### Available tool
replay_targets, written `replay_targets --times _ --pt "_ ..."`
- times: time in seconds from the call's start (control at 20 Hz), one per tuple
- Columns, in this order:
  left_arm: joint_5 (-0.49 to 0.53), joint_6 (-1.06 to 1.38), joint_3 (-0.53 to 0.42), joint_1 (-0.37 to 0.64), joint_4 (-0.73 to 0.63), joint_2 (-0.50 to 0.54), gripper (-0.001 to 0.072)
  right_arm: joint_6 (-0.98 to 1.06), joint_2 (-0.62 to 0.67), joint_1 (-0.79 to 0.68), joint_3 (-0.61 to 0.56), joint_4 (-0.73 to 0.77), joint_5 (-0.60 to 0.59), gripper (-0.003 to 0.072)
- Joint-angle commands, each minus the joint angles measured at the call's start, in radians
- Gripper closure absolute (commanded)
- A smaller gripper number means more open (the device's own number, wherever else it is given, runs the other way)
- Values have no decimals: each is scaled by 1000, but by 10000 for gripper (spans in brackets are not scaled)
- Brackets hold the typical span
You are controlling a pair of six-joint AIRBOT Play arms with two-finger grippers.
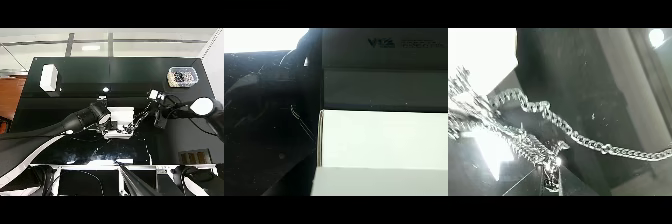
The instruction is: Fold the box and place the chain.
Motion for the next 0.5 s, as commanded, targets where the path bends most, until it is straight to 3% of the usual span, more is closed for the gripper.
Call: replay_targets --times 0.0,0.15,0.45 --pt "-3 0 0 1 9 -1 677 114 90 1 48 9 132 645" --pt "-5 0 0 1 9 -1 677 139 105 1 100 57 229 645" --pt "-4 0 0 1 9 -1 677 176 105 1 214 239 268 645"
